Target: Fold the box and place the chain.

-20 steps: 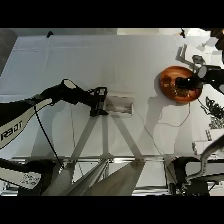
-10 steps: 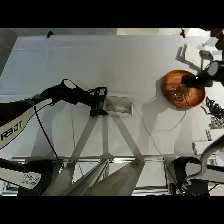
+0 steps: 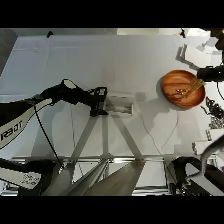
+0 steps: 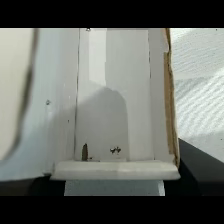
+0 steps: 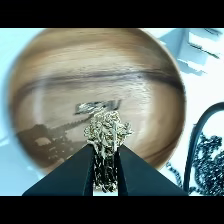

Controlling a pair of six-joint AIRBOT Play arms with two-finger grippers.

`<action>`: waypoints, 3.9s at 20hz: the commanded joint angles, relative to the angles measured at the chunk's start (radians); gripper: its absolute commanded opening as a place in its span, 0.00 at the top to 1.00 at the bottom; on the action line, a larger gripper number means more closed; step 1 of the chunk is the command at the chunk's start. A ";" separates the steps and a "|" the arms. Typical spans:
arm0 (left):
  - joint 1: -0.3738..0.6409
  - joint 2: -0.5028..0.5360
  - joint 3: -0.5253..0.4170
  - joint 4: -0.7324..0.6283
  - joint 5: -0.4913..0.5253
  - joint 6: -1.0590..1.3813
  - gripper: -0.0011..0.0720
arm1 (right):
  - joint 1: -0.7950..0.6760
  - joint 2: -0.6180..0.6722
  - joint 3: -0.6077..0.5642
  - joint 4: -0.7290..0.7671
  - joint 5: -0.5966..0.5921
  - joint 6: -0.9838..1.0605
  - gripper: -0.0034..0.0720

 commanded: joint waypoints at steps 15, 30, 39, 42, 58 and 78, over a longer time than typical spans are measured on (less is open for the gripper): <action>0.000 0.000 0.001 0.000 0.000 0.000 0.39 | 0.595 0.181 -0.030 0.133 0.117 -0.016 0.95; 0.000 0.000 0.001 0.000 0.000 0.000 0.39 | 0.777 -0.039 -0.030 0.344 -0.235 -0.077 0.95; 0.000 0.000 0.001 0.000 0.000 0.000 0.39 | 0.777 -0.081 -0.030 0.561 -0.327 -0.188 0.95; 0.000 0.000 0.001 0.000 0.000 0.000 0.39 | 0.777 -0.081 -0.030 0.577 -0.356 -0.205 0.95; 0.000 0.000 0.001 0.000 0.000 0.000 0.39 | 0.776 -0.082 -0.285 0.457 -0.463 -0.150 0.94; 0.000 0.000 0.001 0.000 0.000 0.000 0.39 | 0.451 0.129 -0.323 0.415 -0.158 -0.800 0.53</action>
